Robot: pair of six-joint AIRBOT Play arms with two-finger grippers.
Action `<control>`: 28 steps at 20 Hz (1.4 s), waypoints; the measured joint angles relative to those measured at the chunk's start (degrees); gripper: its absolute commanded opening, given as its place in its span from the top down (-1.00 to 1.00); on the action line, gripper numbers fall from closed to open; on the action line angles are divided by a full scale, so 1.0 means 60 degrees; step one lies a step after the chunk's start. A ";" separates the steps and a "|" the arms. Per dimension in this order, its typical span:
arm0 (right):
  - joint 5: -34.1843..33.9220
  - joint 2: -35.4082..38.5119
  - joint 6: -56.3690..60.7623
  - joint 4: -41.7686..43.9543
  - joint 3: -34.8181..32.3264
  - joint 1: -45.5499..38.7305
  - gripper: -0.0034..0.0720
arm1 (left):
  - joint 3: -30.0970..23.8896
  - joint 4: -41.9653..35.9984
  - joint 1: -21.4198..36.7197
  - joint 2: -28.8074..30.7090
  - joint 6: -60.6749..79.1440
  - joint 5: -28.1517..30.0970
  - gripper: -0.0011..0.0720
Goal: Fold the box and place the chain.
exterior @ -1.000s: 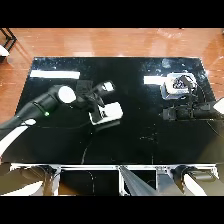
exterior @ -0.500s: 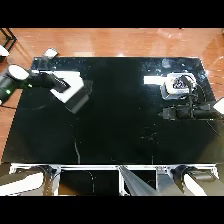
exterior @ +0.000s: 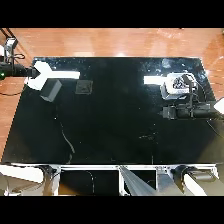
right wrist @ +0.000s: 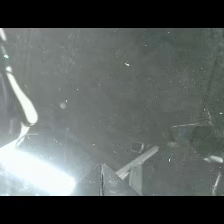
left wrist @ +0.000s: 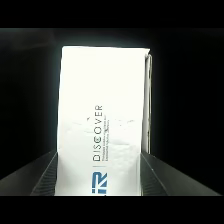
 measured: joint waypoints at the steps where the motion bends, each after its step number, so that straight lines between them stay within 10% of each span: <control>1: -0.0015 0.0000 0.0098 0.0011 0.0000 0.0000 0.85 | 0.0295 0.0076 0.0084 -0.0288 -0.0025 0.0011 -0.02; 3: -0.0033 -0.0004 0.0288 0.0025 -0.0004 0.0000 0.85 | 0.0863 0.0138 0.0186 -0.0780 -0.0138 0.0084 -0.04; 5: -0.0055 0.0000 0.0488 0.0044 -0.0004 0.0000 0.85 | 0.1253 0.0233 0.0244 -0.1137 -0.0280 0.0127 -0.79; 12: -0.0044 0.0000 0.0772 0.0270 0.0055 0.0000 0.85 | 0.2204 0.0514 0.0288 -0.1144 -0.1384 -0.0331 -0.76; 13: -0.0018 -0.0004 0.0776 0.0302 0.0149 0.0000 0.85 | 0.2528 0.0532 0.0284 -0.1027 -0.1647 -0.0696 -0.48; 15: 0.0029 0.0000 0.0703 0.0284 0.0557 0.0000 0.85 | 0.3399 0.0583 0.0266 -0.0783 -0.2554 -0.1654 0.91; 20: 0.1049 0.0310 0.0579 -0.0685 0.2237 0.0000 0.86 | 0.5151 0.0186 0.0040 0.0506 -0.5333 -0.4568 0.92; 23: 0.1388 0.1104 0.1056 -0.1883 0.2623 -0.0102 0.86 | 0.3865 0.0299 -0.0696 0.2528 -0.6298 -0.4911 0.92; 28: 0.1064 0.2524 0.1625 -0.3173 0.2124 -0.0579 0.85 | -0.1526 0.1654 -0.3395 0.6976 -0.7599 -0.3271 0.92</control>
